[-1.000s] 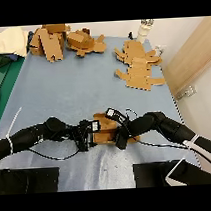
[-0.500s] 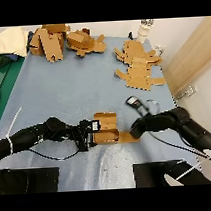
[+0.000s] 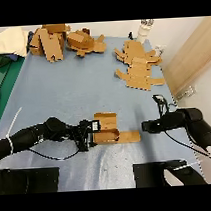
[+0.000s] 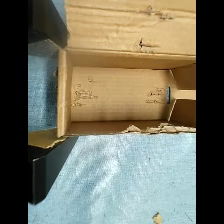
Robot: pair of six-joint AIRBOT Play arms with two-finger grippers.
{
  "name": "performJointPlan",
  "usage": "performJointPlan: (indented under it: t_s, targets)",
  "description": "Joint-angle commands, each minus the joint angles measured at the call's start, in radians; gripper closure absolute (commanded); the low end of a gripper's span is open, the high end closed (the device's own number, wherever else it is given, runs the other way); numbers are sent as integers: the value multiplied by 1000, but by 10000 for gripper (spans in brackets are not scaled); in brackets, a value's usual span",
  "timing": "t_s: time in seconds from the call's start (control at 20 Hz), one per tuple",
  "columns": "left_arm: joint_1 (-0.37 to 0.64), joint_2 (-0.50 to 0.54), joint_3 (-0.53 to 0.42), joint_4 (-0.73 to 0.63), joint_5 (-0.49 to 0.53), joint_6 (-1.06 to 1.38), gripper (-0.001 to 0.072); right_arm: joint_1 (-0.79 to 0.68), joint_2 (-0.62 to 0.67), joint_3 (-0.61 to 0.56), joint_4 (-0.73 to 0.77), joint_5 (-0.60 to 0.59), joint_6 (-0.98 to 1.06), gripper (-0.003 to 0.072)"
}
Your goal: Fold the box.
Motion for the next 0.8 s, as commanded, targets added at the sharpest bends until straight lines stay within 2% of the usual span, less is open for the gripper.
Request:
performJointPlan:
  t_s: [0.0,0.1,0.25,0.75]
  targets:
    - [0,1,0,0,7,0,225,-14,-48,-82,258,42,31,686]
    - [0,1,0,0,7,0,225,-12,-49,-112,335,63,31,686]
    - [0,1,0,0,6,0,225,6,-49,-132,365,50,28,687]
    - [0,1,0,0,7,0,225,199,-32,-133,527,65,-14,686]
